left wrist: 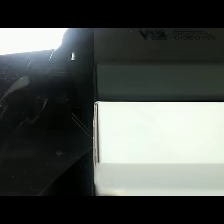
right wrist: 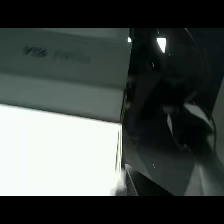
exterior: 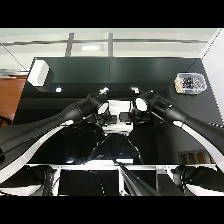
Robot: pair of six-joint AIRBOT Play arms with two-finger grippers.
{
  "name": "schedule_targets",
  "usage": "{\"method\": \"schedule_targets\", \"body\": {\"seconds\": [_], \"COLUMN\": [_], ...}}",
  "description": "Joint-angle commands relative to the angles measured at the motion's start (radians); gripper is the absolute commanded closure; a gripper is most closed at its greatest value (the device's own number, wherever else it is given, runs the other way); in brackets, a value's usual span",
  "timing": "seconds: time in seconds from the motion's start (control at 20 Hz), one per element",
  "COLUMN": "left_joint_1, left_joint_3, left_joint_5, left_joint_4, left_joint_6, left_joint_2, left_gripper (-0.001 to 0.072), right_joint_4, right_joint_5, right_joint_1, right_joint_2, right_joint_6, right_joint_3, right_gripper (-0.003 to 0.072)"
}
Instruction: Fold the box and place the chain.
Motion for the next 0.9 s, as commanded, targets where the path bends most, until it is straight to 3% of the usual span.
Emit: {"method": "schedule_targets", "body": {"seconds": [0.0, 0.15, 0.25, 0.35, 0.4, 0.5, 0.55, 0.7, 0.85], "left_joint_1": [0.0, 0.0, 0.0, 0.0, 0.0, 0.0, 0.0, 0.0, 0.0], "left_joint_3": [0.001, 0.001, 0.001, 0.001, 0.001, 0.001, 0.001, 0.001, 0.001], "left_joint_5": [-0.001, 0.0, 0.0, 0.0, 0.0, 0.0, 0.0, -0.002, 0.0], "left_joint_4": [-0.001, -0.001, -0.001, -0.001, -0.001, 0.0, 0.0, -0.001, 0.0], "left_joint_6": [-0.001, -0.001, -0.001, -0.001, -0.001, -0.001, -0.001, -0.001, -0.001], "left_joint_2": [0.0, 0.0, 0.0, 0.0, 0.0, 0.0, 0.0, 0.0, 0.0], "left_gripper": [0.068, 0.068, 0.068, 0.068, 0.0681, 0.068, 0.068, 0.068, 0.068], "right_joint_4": [-0.052, -0.281, -0.573, -0.776, -0.798, -0.755, -0.713, -0.482, -0.306], "right_joint_5": [0.1, 0.18, 0.211, 0.169, 0.093, -0.129, -0.224, -0.422, -0.4], "right_joint_1": [0.0, -0.023, -0.089, -0.211, -0.293, -0.473, -0.56, -0.757, -0.864], "right_joint_2": [0.131, 0.32, 0.414, 0.436, 0.434, 0.418, 0.39, 0.232, 0.005], "right_joint_6": [-0.087, -0.076, -0.01, 0.018, 0.018, 0.049, 0.081, 0.003, -0.106], "right_joint_3": [0.003, 0.003, -0.013, -0.051, -0.082, -0.166, -0.196, -0.152, 0.075], "right_gripper": [0.0358, 0.0358, 0.0358, 0.0358, 0.0359, 0.032, -0.0034, -0.0027, -0.0025]}}
